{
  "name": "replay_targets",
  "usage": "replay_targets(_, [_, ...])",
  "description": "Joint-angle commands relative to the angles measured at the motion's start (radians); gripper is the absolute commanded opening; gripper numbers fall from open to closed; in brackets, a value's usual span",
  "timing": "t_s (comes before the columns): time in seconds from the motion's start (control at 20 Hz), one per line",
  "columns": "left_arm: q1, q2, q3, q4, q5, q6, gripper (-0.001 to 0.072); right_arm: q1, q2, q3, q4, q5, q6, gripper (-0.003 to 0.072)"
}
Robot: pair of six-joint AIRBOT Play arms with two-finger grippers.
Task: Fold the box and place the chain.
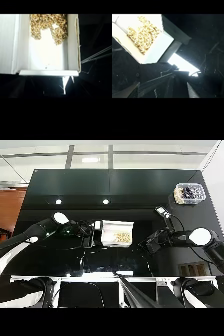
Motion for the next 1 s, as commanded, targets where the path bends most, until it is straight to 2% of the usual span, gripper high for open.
replay_targets(0.0, [0.0, 0.0, 0.002, -0.007, 0.001, -0.004, 0.0701, 0.0, 0.0, 0.0, 0.0, 0.0, 0.0, 0.0675])
replay_targets(0.4, [-0.003, -0.009, 0.013, -0.068, -0.01, -0.005, 0.0694, 0.0, 0.0, 0.0, -0.001, 0.0, 0.0, 0.0675])
replay_targets(0.5, [-0.003, -0.009, 0.013, -0.068, -0.035, -0.005, 0.0614, 0.0, 0.0, 0.0, -0.001, 0.0, 0.0, 0.0675])
replay_targets(0.55, [-0.003, -0.009, 0.013, -0.068, -0.047, -0.005, 0.0434, 0.0, 0.0, 0.0, -0.001, 0.0, 0.0, 0.0675])
replay_targets(0.6, [-0.003, -0.009, 0.013, -0.068, -0.04, -0.02, 0.0351, -0.001, 0.0, 0.0, 0.0, -0.002, 0.001, 0.0675])
replay_targets(0.7, [-0.003, -0.009, 0.013, -0.068, -0.001, -0.087, 0.035, -0.001, 0.0, 0.0, 0.033, -0.034, 0.043, 0.0675])
replay_targets(0.8, [-0.003, -0.009, 0.013, -0.067, 0.018, -0.102, 0.035, 0.0, 0.0, 0.0, 0.103, -0.108, 0.081, 0.0676])
replay_targets(0.95, [-0.003, -0.009, 0.013, -0.067, 0.018, -0.103, 0.0351, -0.005, -0.016, 0.011, 0.163, -0.383, 0.177, 0.0675])
